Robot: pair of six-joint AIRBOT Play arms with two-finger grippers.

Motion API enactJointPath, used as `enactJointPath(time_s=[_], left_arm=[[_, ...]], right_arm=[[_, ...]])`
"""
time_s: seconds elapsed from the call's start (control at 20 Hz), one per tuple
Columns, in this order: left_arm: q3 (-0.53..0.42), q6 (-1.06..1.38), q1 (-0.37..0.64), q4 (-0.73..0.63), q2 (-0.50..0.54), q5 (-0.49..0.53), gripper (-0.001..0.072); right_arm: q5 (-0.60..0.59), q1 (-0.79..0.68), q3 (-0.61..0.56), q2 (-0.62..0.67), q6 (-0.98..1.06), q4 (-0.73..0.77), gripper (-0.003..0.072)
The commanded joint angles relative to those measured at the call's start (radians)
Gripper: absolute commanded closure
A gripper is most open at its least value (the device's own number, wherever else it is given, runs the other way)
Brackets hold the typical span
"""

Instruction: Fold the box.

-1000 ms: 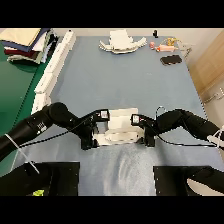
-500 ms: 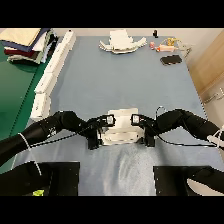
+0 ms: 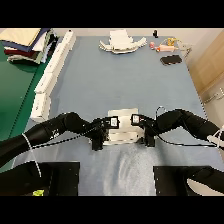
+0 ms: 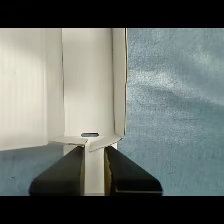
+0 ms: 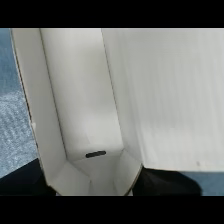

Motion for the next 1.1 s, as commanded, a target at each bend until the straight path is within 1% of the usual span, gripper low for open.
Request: enactJointPath(time_s=[0.0,0.2,0.35,0.4,0.45,0.5,0.55,0.9,0.95,1.0,1.05], left_arm=[[0.001,0.023,-0.015,-0.028,0.000,0.046,0.0603],[0.001,0.030,-0.015,-0.038,-0.005,0.073,0.0602],[0.001,0.124,-0.015,-0.146,-0.016,0.084,0.0601],[0.001,0.143,-0.015,-0.177,-0.023,0.083,0.0565],[0.001,0.146,-0.015,-0.184,-0.030,0.083,0.0427],[0.001,0.146,-0.015,-0.184,-0.036,0.082,0.0271],[0.001,0.145,-0.015,-0.183,-0.039,0.079,0.0218],[0.001,0.145,-0.013,-0.175,-0.038,0.083,0.0219],[0.001,0.145,-0.013,-0.173,-0.037,0.083,0.0229],[0.001,0.141,-0.013,-0.156,-0.031,0.079,0.0349],[0.001,0.116,-0.013,-0.124,-0.019,0.077,0.0485]], right_arm=[[0.000,0.000,-0.001,-0.001,0.000,0.000,0.0085],[0.000,0.000,-0.001,-0.001,0.000,0.000,0.0086],[0.000,0.000,-0.001,-0.001,0.000,0.000,0.0085],[0.000,0.000,-0.001,-0.001,0.000,0.000,0.0085],[0.000,0.000,-0.001,-0.001,0.000,0.000,0.0086],[0.000,0.000,-0.001,-0.001,0.000,0.000,0.0086],[0.000,0.000,-0.001,-0.001,0.000,0.000,0.0085],[0.000,0.000,-0.001,-0.001,0.000,0.000,0.0085],[0.000,0.000,-0.001,-0.001,0.000,0.000,0.0085],[0.000,0.000,-0.001,-0.001,0.000,0.000,0.0085],[0.000,0.000,-0.001,-0.001,0.000,0.000,0.0085]])
